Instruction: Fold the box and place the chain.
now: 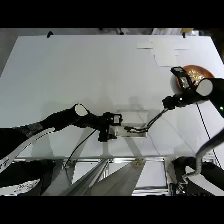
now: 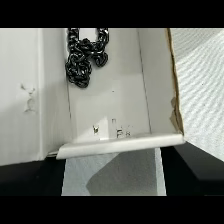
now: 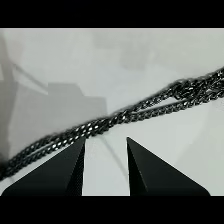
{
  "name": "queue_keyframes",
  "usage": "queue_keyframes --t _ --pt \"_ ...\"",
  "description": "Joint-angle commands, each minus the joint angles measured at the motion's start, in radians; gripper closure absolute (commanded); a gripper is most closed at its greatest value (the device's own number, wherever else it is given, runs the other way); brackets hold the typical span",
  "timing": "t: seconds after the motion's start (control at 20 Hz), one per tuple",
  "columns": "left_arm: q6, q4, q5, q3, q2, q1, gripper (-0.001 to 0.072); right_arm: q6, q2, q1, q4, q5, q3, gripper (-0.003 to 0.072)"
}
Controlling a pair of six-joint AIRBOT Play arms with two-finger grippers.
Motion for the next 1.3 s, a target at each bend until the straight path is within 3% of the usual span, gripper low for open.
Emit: queue_keyframes --t 0.0,0.35,0.5,0.55,1.0,1.25 --pt "0.000 0.000 0.000 0.001 0.001 0.001 0.0570 0.026 -0.088 -0.008 -0.031 -0.024 -0.001 0.0465" --pt "0.000 0.000 0.000 0.001 0.001 0.001 0.0570 0.039 -0.177 0.003 -0.021 -0.039 -0.001 0.0465" --pt "0.000 0.000 0.000 0.001 0.001 0.001 0.0570 0.039 -0.177 0.013 -0.021 -0.040 -0.001 0.0468" --pt "0.000 0.000 0.000 0.001 0.001 0.001 0.0570 0.039 -0.177 0.013 -0.022 -0.040 -0.001 0.0510" --pt "0.000 0.000 0.000 0.001 0.001 0.001 0.0570 0.061 -0.196 0.013 -0.021 -0.039 -0.021 0.0509" --pt "0.000 0.000 0.000 0.001 0.001 0.001 0.0570 0.061 -0.198 0.013 -0.022 -0.039 -0.021 0.0557"
